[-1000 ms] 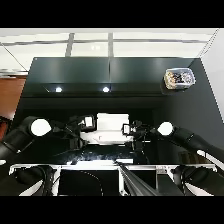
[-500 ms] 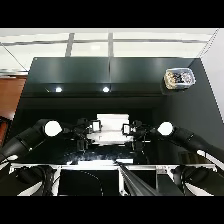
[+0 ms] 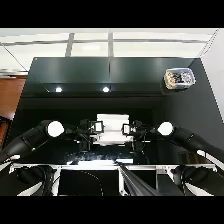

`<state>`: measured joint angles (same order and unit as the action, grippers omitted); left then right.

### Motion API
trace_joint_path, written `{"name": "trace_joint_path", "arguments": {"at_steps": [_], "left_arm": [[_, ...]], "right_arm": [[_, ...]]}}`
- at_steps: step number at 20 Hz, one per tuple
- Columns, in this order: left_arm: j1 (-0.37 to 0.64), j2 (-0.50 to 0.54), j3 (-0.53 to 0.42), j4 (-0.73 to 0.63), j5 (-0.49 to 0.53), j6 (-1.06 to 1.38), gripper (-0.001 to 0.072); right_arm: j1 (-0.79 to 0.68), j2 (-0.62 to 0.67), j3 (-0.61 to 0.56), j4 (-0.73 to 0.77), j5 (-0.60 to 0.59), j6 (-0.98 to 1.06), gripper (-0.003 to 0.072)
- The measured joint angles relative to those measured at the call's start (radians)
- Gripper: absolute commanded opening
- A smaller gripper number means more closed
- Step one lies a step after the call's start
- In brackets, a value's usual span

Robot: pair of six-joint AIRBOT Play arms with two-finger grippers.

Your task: Fold the box and place the chain.

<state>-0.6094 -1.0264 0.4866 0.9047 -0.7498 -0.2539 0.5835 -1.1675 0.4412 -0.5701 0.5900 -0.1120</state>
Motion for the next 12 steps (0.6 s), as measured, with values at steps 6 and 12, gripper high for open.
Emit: {"name": "trace_joint_path", "arguments": {"at_steps": [6,12], "left_arm": [[0.0,-0.019,0.0,-0.097,0.009,0.0,0.0197],[-0.006,-0.045,0.0,-0.15,0.018,0.0,0.0148]], "right_arm": [[0.0,0.0,0.0,0.0,0.0,0.0,0.0436],[0.0,0.0,0.0,0.0,0.0,0.0,0.0436]]}}
